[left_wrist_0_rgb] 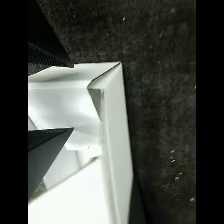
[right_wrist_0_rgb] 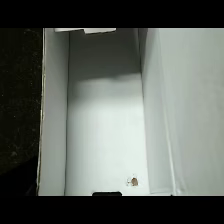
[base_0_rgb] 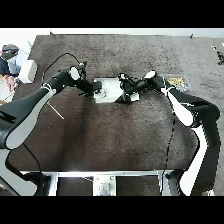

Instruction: Fold the box and place the chain.

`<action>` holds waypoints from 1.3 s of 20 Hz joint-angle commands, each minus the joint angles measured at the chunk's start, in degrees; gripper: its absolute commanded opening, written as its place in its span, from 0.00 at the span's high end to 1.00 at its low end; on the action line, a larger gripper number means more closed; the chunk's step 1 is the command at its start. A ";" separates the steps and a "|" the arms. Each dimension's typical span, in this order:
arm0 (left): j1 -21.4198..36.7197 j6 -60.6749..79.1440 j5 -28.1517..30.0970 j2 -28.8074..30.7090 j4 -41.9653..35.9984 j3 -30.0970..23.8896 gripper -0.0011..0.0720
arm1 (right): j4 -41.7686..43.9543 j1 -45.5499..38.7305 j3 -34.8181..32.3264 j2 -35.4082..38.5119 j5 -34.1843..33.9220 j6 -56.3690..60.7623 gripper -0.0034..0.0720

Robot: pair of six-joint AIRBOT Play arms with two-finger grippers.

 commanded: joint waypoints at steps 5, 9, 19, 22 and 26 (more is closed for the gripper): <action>-5.05 -12.76 -15.47 -8.13 17.20 13.51 0.51 | 0.00 0.04 0.00 0.02 0.00 0.00 0.30; -6.67 -17.70 -18.53 -9.05 23.87 16.50 0.52 | 0.00 0.04 0.02 0.02 0.04 0.00 0.30; -6.69 -20.41 -17.59 -10.45 27.23 16.50 0.83 | 0.00 0.04 0.00 0.02 0.00 0.00 0.30; -6.67 -20.39 -16.92 -10.54 27.23 16.50 0.83 | 0.00 0.04 0.00 0.02 0.00 0.00 0.30; -6.67 -20.33 -17.35 -11.17 27.23 16.50 0.97 | 0.00 0.07 0.00 0.02 0.02 0.00 0.30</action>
